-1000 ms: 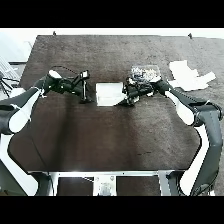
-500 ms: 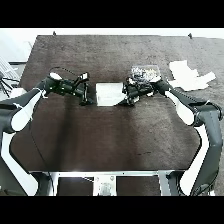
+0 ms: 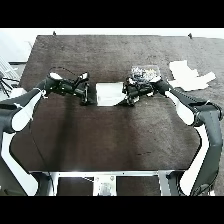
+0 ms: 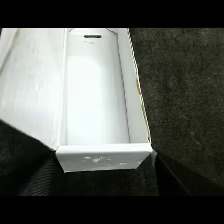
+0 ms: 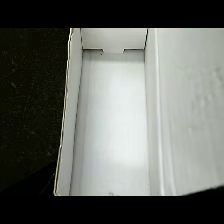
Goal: Fold the box and place the chain.
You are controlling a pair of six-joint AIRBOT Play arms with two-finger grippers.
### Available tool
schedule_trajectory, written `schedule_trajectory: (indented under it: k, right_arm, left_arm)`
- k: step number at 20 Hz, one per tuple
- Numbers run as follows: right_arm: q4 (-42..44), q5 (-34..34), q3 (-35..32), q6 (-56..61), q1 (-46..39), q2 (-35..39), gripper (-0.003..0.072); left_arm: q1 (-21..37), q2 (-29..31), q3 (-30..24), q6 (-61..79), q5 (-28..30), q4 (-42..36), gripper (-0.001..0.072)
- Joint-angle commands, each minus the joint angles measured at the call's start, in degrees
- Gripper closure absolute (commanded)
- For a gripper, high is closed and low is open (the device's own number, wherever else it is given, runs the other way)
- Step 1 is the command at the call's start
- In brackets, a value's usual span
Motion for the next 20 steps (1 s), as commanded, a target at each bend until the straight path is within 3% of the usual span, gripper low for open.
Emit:
schedule_trajectory:
  k: [1,20]
  right_arm:
    - [0.0,0.0,0.0,0.0,0.0,0.0,0.0166]
    - [0.0,0.0,0.0,0.0,0.0,0.0,0.0166]
  left_arm:
    - [0.0,-0.7,0.0,0.2,-0.1,-0.1,-0.0011]
    - [-2.6,-3.8,0.1,2.8,9.9,-4.4,-0.0011]
